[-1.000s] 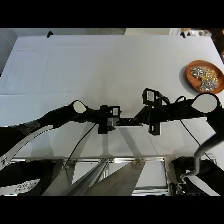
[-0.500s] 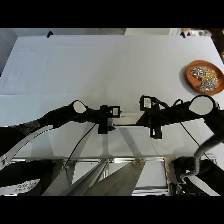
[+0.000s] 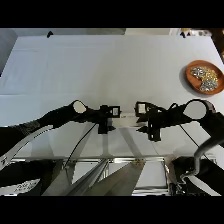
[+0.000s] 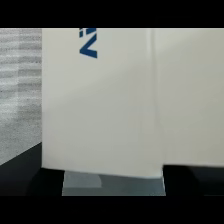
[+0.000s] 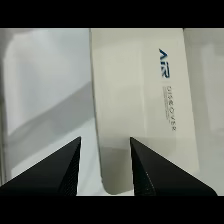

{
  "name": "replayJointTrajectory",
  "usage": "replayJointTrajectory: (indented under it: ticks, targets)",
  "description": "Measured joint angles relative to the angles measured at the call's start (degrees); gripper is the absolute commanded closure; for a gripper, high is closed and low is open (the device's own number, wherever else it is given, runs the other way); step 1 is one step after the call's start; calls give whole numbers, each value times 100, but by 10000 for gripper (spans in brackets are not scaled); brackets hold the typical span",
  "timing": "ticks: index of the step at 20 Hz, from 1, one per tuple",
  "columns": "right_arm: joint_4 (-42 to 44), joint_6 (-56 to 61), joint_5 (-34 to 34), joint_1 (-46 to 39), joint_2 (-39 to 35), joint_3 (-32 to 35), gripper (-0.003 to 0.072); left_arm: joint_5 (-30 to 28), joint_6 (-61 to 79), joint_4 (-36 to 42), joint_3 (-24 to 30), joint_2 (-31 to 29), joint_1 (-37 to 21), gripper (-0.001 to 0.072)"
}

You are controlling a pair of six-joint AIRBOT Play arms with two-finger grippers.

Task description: Fold the box and place the chain.

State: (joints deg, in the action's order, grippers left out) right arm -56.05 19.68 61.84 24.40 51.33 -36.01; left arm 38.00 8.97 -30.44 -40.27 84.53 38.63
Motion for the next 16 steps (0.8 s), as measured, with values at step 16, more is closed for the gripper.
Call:
replayJointTrajectory:
  ticks: [16]
  targets:
    - [573, -103, -105, -743, 302, -743, 470, -2, 0, 0, 0, -2, 0, 697]
